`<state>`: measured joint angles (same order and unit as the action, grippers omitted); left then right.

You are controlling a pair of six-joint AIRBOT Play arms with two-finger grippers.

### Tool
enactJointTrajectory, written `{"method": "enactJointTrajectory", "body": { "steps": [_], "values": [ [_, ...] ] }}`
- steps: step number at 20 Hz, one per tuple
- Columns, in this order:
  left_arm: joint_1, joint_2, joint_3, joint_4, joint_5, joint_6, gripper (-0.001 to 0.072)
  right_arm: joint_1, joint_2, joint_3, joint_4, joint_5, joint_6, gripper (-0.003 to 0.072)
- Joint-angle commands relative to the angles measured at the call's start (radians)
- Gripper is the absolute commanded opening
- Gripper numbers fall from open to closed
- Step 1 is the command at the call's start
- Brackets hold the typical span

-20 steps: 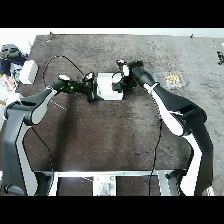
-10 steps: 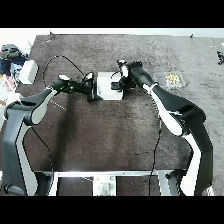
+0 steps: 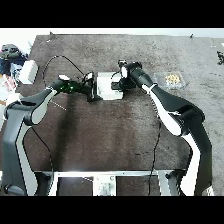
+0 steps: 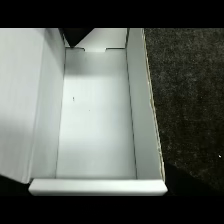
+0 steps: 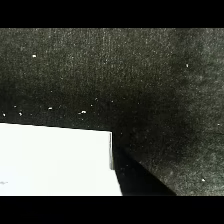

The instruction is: Fold the box and place the chain.

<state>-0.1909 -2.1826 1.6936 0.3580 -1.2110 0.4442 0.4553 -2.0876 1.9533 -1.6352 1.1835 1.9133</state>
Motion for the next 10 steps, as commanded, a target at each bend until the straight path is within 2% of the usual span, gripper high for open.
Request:
{"method": "enactJointTrajectory", "body": {
  "steps": [1, 2, 3, 10],
  "values": [
    [0.001, 0.0, 0.001, 0.001, -0.001, 0.001, 0.0174, 0.001, 0.001, 0.0, -0.017, 0.006, -0.001, 0.0125],
    [0.001, 0.0, 0.001, 0.001, -0.001, 0.001, 0.0174, 0.001, 0.003, 0.0, -0.018, 0.006, -0.001, 0.0283],
    [0.001, 0.0, 0.001, 0.0, -0.001, 0.001, 0.0174, 0.001, 0.008, 0.0, -0.018, 0.005, -0.006, 0.0367],
    [0.001, 0.0, 0.001, 0.001, -0.001, 0.002, 0.0174, 0.0, 0.044, 0.001, 0.017, 0.008, -0.062, 0.0367]
  ]
}}
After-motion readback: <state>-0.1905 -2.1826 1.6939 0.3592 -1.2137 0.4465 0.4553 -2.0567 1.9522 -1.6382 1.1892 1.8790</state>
